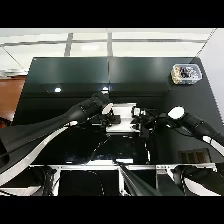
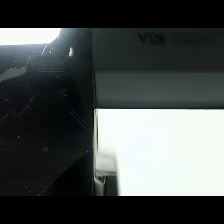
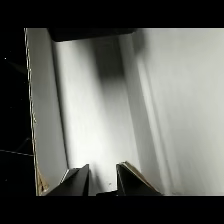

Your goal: Fold the box and place the chain.

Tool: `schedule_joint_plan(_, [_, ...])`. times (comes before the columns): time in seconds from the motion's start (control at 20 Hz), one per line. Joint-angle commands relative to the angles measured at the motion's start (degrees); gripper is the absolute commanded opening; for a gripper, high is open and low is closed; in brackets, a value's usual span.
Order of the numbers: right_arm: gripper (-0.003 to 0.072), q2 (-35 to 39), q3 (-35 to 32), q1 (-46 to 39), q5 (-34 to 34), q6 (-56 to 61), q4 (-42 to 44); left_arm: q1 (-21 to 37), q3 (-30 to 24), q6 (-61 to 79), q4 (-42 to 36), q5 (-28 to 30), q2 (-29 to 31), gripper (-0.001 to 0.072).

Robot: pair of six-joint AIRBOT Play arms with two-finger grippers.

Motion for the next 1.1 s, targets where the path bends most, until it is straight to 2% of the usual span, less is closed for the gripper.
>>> schedule_joint_plan(0.0, [0.0003,0.6,0.1,-0.1,1.2,3.8,-2.1,0.0,0.1,0.0,0.0,0.0,0.0,0.0027])
schedule_joint_plan(0.15, [0.0013,3.8,1.7,-0.2,2.3,21.5,-14.0,0.0,0.1,0.0,0.0,0.0,0.0,0.0027])
schedule_joint_plan(0.25, [0.0013,6.4,4.7,-3.0,7.5,38.3,-21.4,0.0,0.1,0.0,0.0,0.0,0.0,0.0027])
schedule_joint_plan(0.35, [0.0013,8.4,7.6,-9.7,14.2,50.9,-22.5,0.0,0.1,0.0,0.0,0.0,0.0,0.0028])
schedule_joint_plan(0.5, [0.0013,7.8,7.8,-23.6,17.1,68.8,-20.4,0.0,0.1,0.0,0.0,-0.2,0.0,0.0028])
schedule_joint_plan(0.65, [0.0013,5.7,5.2,-34.9,18.7,69.7,-9.2,0.0,0.1,0.0,0.0,0.0,0.0,0.0027])
schedule_joint_plan(0.75, [0.0014,2.2,2.8,-37.2,19.2,69.7,-5.6,0.0,0.1,0.0,0.0,0.0,0.0,0.0027])
schedule_joint_plan(0.9, [0.0014,-6.1,2.1,-33.6,22.9,68.8,-5.7,0.0,0.1,0.0,0.0,0.0,0.0,0.0027])
schedule_joint_plan(1.05, [0.0014,-12.1,2.2,-26.8,22.3,66.5,-5.7,0.0,0.1,0.0,0.0,0.0,0.0,0.0027])
